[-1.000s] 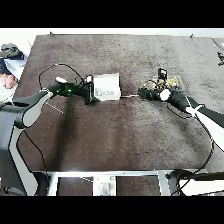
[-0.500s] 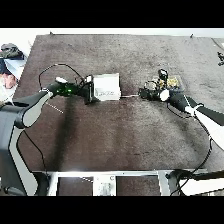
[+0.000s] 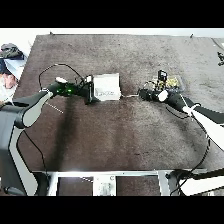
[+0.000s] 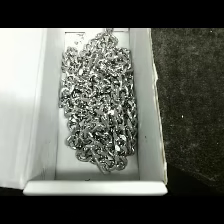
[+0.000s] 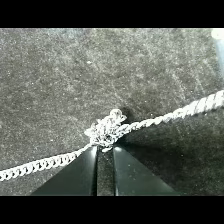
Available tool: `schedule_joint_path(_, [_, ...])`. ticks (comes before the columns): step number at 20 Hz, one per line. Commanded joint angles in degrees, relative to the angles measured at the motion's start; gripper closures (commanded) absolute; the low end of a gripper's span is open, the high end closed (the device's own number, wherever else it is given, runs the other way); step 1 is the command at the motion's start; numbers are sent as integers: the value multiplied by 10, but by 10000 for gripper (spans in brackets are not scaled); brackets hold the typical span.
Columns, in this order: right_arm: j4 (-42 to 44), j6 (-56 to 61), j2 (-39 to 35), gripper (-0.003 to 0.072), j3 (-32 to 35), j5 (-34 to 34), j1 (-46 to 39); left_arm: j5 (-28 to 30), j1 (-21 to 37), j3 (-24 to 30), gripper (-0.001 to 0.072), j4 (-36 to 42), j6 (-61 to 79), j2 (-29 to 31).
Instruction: Fold the box and place the chain.
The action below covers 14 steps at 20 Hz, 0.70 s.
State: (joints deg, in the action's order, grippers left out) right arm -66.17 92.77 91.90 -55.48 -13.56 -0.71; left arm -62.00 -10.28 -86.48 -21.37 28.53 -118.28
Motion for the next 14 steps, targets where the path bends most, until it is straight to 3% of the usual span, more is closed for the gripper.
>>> schedule_joint_path(1, [6, -1, -7, 635, 0, 14, 5, 0, 0, 0, 433, 0, 0, 0])
schedule_joint_path(3, [6, -2, -20, 638, 0, 11, 5, 0, 0, 0, 433, 0, 0, 0])
schedule_joint_path(4, [6, -2, -28, 703, 0, 3, 5, 0, 0, 0, 433, 0, 0, 0])
schedule_joint_path(10, [3, -2, -110, 703, 0, -5, 33, 0, 0, 0, 433, 0, 0, 0])
schedule_joint_path(14, [4, -16, -174, 703, 0, 37, 79, 0, 0, 0, 433, 0, 0, 0])
